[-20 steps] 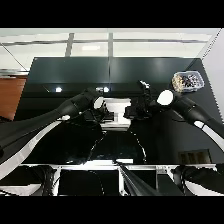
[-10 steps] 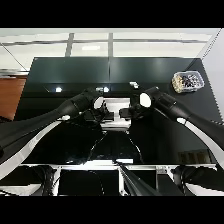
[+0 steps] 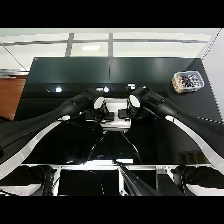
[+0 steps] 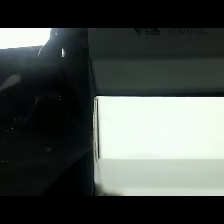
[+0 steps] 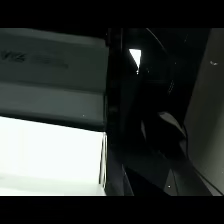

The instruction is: Fold the box and place the chain.

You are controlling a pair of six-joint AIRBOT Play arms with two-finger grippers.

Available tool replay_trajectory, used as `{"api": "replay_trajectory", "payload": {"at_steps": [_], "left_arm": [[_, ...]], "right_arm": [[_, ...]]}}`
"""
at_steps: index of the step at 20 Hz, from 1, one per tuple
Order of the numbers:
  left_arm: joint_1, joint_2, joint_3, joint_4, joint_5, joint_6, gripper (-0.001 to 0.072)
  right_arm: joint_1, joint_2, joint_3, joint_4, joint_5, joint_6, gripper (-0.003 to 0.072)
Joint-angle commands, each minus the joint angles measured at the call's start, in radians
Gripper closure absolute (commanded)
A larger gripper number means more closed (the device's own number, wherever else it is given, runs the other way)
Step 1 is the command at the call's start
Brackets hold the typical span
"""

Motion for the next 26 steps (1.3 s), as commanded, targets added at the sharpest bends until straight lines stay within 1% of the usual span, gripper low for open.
{"api": "replay_trajectory", "payload": {"at_steps": [1, 6, 7, 8, 9, 12, 13, 14, 15, 16, 17, 18, 20, 21, 22, 23, 26], "left_arm": [[0.001, 0.000, 0.000, 0.001, 0.000, 0.000, 0.0677], [0.001, 0.000, 0.000, 0.001, 0.000, 0.000, 0.0677], [0.001, 0.000, 0.000, 0.001, 0.000, 0.000, 0.0677], [0.001, 0.000, 0.000, 0.001, 0.000, 0.000, 0.0677], [0.001, 0.000, 0.000, 0.001, -0.001, 0.000, 0.0677], [0.001, 0.000, 0.000, 0.001, -0.002, 0.000, 0.0677], [0.001, 0.000, 0.000, 0.001, -0.001, 0.000, 0.0677], [0.001, 0.000, 0.000, 0.001, -0.001, 0.000, 0.0677], [0.001, 0.000, 0.000, 0.001, -0.001, 0.000, 0.0677], [0.001, 0.000, 0.000, 0.001, -0.001, 0.000, 0.0677], [0.001, 0.000, 0.000, 0.001, -0.001, 0.000, 0.0677], [0.001, 0.000, 0.000, 0.001, -0.001, 0.000, 0.0677], [0.001, 0.000, 0.000, 0.001, -0.002, 0.000, 0.0677], [0.001, 0.000, 0.000, 0.001, -0.001, 0.000, 0.0677], [0.001, 0.000, 0.000, 0.001, -0.001, 0.000, 0.0677], [0.001, 0.000, 0.000, 0.001, -0.002, 0.000, 0.0677], [0.001, 0.000, 0.000, 0.001, -0.001, 0.000, 0.0677]], "right_arm": [[0.004, -0.014, 0.005, 0.004, 0.011, 0.045, 0.0417], [0.004, -0.027, 0.005, 0.032, 0.003, 0.069, 0.0435], [0.004, -0.027, 0.005, 0.038, -0.001, 0.069, 0.0542], [0.004, -0.027, 0.005, 0.040, -0.008, 0.071, 0.0572], [0.004, -0.027, 0.005, 0.045, -0.011, 0.077, 0.0674], [0.001, -0.027, 0.005, 0.050, -0.013, 0.069, 0.0674], [-0.002, -0.027, 0.005, 0.051, -0.010, 0.069, 0.0671], [-0.005, -0.027, 0.005, 0.057, -0.009, 0.069, 0.0558], [-0.006, -0.027, 0.005, 0.066, -0.009, 0.069, 0.0373], [-0.006, -0.027, 0.005, 0.066, -0.010, 0.069, 0.0379], [-0.006, -0.027, 0.005, 0.066, -0.011, 0.069, 0.0608], [-0.006, -0.027, 0.005, 0.066, -0.012, 0.068, 0.0673], [-0.006, -0.027, 0.005, 0.064, -0.014, 0.068, 0.0674], [-0.006, -0.027, 0.005, 0.063, -0.014, 0.068, 0.0658], [-0.007, -0.026, 0.005, 0.063, -0.012, 0.068, 0.0470], [-0.011, -0.023, 0.005, 0.064, -0.003, 0.063, 0.0329], [-0.029, 0.037, 0.014, 0.072, 0.032, -0.024, 0.0328]]}}
